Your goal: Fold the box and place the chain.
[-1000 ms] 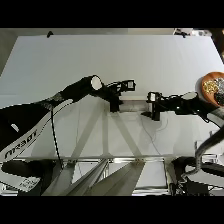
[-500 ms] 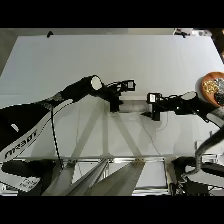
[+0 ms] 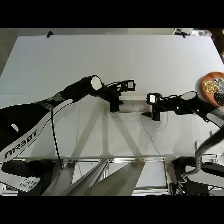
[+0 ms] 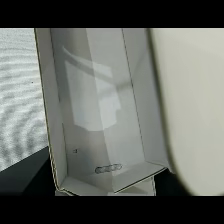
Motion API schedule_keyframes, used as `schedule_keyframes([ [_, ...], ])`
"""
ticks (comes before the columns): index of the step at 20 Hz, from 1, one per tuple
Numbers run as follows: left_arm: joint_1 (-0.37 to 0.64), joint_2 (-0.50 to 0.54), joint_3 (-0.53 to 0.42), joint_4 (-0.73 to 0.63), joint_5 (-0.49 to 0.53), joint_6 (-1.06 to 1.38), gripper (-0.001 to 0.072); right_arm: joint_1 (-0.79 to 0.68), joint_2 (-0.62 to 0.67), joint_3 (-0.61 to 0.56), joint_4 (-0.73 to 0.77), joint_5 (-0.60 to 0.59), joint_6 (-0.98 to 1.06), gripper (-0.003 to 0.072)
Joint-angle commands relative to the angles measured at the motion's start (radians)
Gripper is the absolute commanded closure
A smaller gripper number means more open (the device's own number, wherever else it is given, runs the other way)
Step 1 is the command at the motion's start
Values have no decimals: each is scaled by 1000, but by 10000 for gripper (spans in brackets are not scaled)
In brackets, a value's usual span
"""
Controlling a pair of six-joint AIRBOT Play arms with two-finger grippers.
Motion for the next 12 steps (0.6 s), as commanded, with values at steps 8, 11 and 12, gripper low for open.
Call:
schedule_keyframes([
  [8, -1, 0, 0, 0, 0, 0, 699, 1, -1, 0, 39, 8, 0, 204],
  [11, -1, 0, 0, 0, 0, 0, 699, 1, -1, 0, 38, 7, 0, 239],
  [12, -1, 0, 0, 0, 0, 0, 699, 1, -1, 0, 37, 6, 0, 267],
])
